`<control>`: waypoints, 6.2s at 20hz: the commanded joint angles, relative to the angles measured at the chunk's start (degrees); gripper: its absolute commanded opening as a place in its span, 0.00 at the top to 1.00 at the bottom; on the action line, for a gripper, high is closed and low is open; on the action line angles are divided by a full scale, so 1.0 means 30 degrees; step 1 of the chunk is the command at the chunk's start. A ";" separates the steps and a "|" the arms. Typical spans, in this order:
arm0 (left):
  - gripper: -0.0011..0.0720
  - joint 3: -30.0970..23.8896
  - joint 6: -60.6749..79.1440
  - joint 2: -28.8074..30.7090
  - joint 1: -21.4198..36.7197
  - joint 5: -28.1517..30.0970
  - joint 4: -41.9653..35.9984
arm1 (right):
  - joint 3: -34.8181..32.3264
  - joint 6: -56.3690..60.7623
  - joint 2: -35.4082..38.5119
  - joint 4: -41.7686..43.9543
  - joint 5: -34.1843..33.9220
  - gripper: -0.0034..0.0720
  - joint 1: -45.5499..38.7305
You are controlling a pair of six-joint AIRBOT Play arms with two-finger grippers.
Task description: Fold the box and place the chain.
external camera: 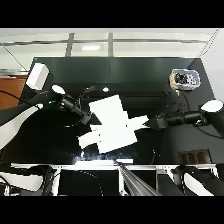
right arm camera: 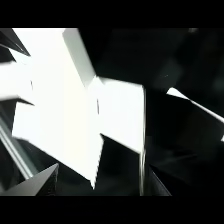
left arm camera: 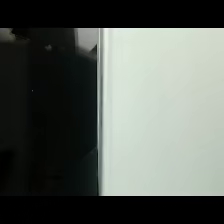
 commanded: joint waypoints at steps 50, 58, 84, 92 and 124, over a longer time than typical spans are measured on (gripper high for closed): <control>0.94 -0.1756 0.6426 0.3585 -0.6426 1.1052 0.4743 | -0.2368 -0.8204 0.1588 -0.8816 -0.7650 0.11 1.2750; 0.94 -0.1756 0.6426 0.3585 -0.6426 1.0790 0.4743 | -0.3483 -0.8269 0.1515 -0.6455 -1.1402 0.11 1.4994; 0.94 -0.1756 0.6426 0.3585 -0.6462 1.0185 0.4750 | -0.2484 -0.6477 0.3075 -0.5523 -1.1577 0.11 1.1074; 0.94 -0.1756 0.6426 0.3585 -0.6462 1.0244 0.4743 | -0.2696 -1.2524 0.1333 -0.0335 -1.0163 0.11 1.0520; 0.94 -0.1756 0.6368 0.3585 -0.6462 1.0244 0.4743 | -0.3111 -1.6349 -0.2433 -0.0517 -1.0885 0.11 0.9122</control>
